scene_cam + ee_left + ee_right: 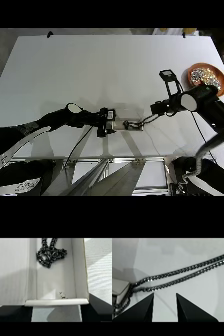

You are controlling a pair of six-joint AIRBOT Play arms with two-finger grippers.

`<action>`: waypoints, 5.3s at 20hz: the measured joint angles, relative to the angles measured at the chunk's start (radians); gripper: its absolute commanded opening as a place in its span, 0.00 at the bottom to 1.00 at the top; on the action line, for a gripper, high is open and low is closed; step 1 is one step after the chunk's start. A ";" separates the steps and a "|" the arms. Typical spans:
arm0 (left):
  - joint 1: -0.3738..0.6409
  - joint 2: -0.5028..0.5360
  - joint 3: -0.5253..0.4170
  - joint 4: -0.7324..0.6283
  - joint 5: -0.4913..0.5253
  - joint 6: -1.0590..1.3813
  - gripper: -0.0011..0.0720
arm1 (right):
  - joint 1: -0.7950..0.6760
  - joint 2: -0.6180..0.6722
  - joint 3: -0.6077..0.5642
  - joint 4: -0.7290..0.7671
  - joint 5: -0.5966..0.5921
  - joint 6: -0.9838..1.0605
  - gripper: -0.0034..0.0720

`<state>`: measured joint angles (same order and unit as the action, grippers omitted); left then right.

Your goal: Fold the box and place the chain.

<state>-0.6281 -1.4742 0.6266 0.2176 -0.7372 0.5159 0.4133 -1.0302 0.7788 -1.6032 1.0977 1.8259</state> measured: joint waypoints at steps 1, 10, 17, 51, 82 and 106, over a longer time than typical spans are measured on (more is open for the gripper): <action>0.000 0.000 0.000 0.000 0.000 0.000 0.39 | -0.003 -0.032 -0.008 0.010 -0.018 0.003 0.45; 0.000 0.000 0.000 0.000 0.000 0.000 0.39 | -0.011 -0.241 -0.028 0.040 -0.090 0.012 0.43; 0.000 0.000 0.000 0.000 0.000 0.000 0.39 | -0.011 -0.263 -0.028 0.060 -0.152 0.033 0.42; 0.000 0.000 0.000 0.000 0.000 0.000 0.39 | 0.378 0.241 -0.024 0.140 -0.263 -0.016 0.06; 0.000 0.000 0.000 0.000 0.000 0.000 0.39 | -0.123 -0.116 0.165 -0.010 -0.035 -0.021 0.58; 0.000 0.000 0.000 0.000 0.000 0.000 0.39 | -0.176 -0.394 0.124 -0.034 -0.096 0.024 0.07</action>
<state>-0.6281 -1.4742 0.6266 0.2173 -0.7372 0.5156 0.2371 -1.4246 0.9031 -1.6371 1.0016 1.8496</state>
